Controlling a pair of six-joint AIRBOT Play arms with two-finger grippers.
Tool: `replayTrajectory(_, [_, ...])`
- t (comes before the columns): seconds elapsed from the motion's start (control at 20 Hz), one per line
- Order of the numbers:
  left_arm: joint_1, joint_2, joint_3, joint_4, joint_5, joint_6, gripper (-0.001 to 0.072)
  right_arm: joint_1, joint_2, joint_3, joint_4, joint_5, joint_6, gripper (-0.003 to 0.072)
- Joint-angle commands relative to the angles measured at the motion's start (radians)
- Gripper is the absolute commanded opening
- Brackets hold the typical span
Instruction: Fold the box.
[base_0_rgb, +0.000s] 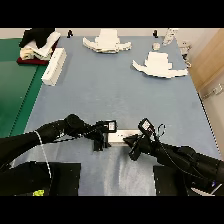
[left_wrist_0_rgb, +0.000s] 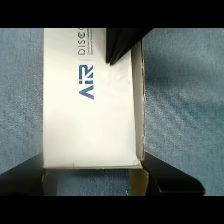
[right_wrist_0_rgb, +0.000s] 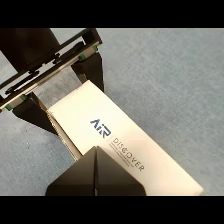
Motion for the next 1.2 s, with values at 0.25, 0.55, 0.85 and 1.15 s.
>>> replayTrajectory(0.25, [0.0, 0.0, 0.0, -0.001, -0.001, -0.001, 0.0462, 0.002, 0.003, 0.001, -0.004, -0.014, 0.0, 0.0016])
replayTrajectory(0.55, [0.0, 0.0, 0.0, -0.001, 0.0, -0.001, 0.0462, -0.042, 0.114, 0.067, -0.107, -0.024, 0.0, 0.0017])
replayTrajectory(0.85, [0.0, 0.0, 0.0, -0.001, -0.001, -0.001, 0.0462, -0.26, 0.039, 0.291, -0.331, -0.346, 0.036, 0.0017])
replayTrajectory(1.15, [0.0, 0.0, 0.0, -0.001, -0.001, -0.001, 0.0462, -0.564, -0.215, 0.661, -0.511, -0.712, 0.21, 0.0017])
